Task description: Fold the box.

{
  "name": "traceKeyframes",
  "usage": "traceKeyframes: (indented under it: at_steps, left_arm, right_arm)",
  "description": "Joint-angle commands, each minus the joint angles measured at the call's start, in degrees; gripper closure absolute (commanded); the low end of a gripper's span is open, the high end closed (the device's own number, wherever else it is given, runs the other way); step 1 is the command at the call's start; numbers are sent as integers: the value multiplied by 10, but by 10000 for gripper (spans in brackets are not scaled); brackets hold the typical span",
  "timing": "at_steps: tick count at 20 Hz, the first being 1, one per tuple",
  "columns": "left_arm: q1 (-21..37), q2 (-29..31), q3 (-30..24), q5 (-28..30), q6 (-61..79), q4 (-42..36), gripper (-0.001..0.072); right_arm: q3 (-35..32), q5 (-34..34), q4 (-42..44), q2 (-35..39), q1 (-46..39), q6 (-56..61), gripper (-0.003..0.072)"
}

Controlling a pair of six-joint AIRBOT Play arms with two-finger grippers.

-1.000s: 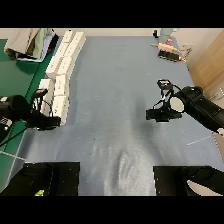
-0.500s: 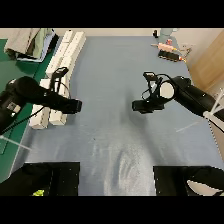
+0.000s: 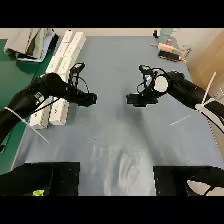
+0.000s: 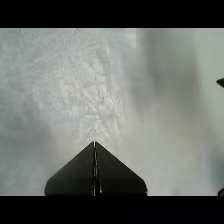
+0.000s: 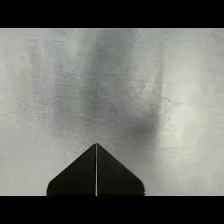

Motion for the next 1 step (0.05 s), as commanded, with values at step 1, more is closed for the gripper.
traceKeyframes:
  at_steps: [1]
  left_arm:
    - [-3, -7, 2, 14, 0, 0, 693]
  right_arm:
    - [2, -3, 2, -2, 0, 0, 682]
